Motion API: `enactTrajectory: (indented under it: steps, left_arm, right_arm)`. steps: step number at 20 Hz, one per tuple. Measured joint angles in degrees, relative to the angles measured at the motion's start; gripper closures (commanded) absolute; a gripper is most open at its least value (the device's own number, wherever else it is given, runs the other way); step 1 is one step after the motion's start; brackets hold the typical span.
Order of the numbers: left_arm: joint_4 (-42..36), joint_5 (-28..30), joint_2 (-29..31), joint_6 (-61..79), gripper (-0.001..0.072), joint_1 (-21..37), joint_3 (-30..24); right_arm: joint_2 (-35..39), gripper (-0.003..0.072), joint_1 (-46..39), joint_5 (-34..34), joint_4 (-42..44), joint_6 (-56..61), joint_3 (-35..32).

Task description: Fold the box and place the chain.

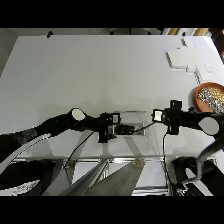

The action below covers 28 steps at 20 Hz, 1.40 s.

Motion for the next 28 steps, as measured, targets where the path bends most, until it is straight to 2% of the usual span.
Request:
enactTrajectory:
  steps: [2, 4, 10, 12, 16, 17, 22, 28]
  left_arm:
    - [0.00, 0.02, 0.00, 0.00, 0.0537, 0.00, 0.00]
    - [0.00, 0.00, 0.00, 0.02, 0.0537, 0.00, 0.00]
    - [0.00, 0.02, 0.00, 0.00, 0.0537, 0.00, 0.00]
    - [0.00, 0.02, 0.00, 0.00, 0.0537, 0.00, 0.00]
    - [0.02, 0.00, 0.00, 0.00, 0.0537, 0.00, 0.00]
    - [0.00, 0.02, 0.00, 0.00, 0.0537, 0.00, 0.00]
    - [0.02, 0.02, 0.00, 0.00, 0.0537, 0.00, 0.00]
    - [0.00, 0.02, 0.00, 0.02, 0.0537, 0.00, 0.00]
  right_arm:
    - [-3.76, 0.0477, -3.34, 0.98, 2.16, -4.79, -0.02]
    - [-7.98, 0.0383, -5.09, 1.55, 4.63, -9.44, 0.00]
    - [-17.66, 0.0397, -6.10, 1.11, 10.86, -19.30, 0.00]
    - [-19.54, 0.0446, -5.33, 0.52, 12.35, -21.40, 0.00]
    - [-21.90, 0.0657, -4.44, -0.39, 13.46, -23.37, 0.00]
    - [-22.10, 0.0673, -4.35, -0.39, 13.53, -23.61, 0.02]
    - [-18.18, 0.0673, -4.11, 0.35, 13.46, -23.87, 0.00]
    - [-5.42, 0.0673, -4.09, 4.90, 18.64, -23.32, 0.00]
